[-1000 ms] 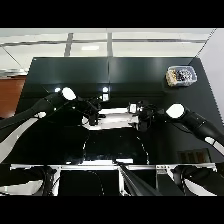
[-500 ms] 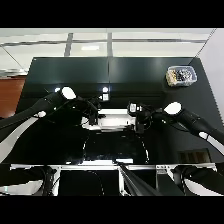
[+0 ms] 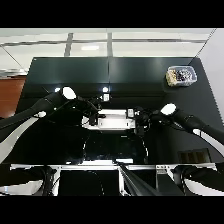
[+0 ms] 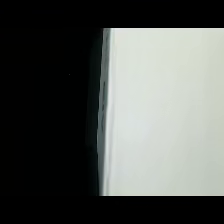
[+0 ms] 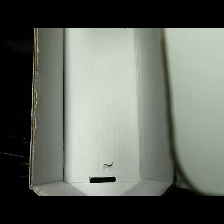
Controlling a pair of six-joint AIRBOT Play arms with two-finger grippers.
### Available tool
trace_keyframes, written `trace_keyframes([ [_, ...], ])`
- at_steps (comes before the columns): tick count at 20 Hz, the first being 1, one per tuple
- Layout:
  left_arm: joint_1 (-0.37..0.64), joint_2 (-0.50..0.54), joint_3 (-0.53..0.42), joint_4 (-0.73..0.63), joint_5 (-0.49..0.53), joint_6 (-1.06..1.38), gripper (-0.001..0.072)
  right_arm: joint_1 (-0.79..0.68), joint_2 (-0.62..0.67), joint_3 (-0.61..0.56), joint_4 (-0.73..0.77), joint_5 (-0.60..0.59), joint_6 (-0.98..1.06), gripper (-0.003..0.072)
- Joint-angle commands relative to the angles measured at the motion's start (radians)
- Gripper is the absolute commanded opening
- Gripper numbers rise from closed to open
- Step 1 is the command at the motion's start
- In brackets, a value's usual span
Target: Fold the box and place the chain.
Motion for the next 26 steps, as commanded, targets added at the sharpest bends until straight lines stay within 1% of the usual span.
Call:
trace_keyframes([
  [1,0.001,0.001,0.001,0.000,0.002,0.000,0.0027,0.000,-0.006,0.000,-0.002,-0.005,-0.007,0.0702],
  [8,0.001,0.001,0.001,0.000,0.002,0.000,0.0027,0.005,-0.009,0.002,-0.001,-0.023,0.009,0.0702],
  [12,0.001,0.001,0.001,0.000,0.001,0.000,0.0027,0.020,-0.012,0.003,-0.025,-0.045,0.034,0.0702],
  [26,0.001,0.001,0.001,0.000,0.001,0.000,0.0027,0.027,-0.018,0.010,-0.043,-0.056,0.062,0.0701],
])
